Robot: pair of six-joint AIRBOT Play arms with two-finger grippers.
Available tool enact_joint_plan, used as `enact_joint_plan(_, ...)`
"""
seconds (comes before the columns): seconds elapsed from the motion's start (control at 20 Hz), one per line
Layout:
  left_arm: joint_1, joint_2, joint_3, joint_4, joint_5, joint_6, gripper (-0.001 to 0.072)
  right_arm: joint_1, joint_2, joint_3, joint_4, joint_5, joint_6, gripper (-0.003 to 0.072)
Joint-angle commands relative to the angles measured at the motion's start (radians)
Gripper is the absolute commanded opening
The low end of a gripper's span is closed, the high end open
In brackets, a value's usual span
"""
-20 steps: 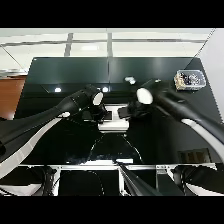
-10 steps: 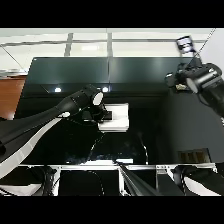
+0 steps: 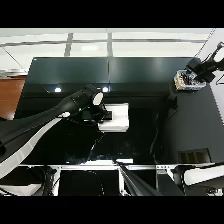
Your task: Fold the box and place the chain.
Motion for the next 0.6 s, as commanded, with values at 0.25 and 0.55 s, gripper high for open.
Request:
enact_joint_plan(0.25,0.000,0.000,0.001,0.000,-0.002,0.000,0.0027,-0.042,-0.149,0.162,0.164,0.171,0.190,0.0477)
enact_joint_plan(0.55,0.000,0.000,0.001,0.000,0.001,0.001,0.0028,-0.042,-0.161,0.162,0.179,0.135,0.201,0.0478)
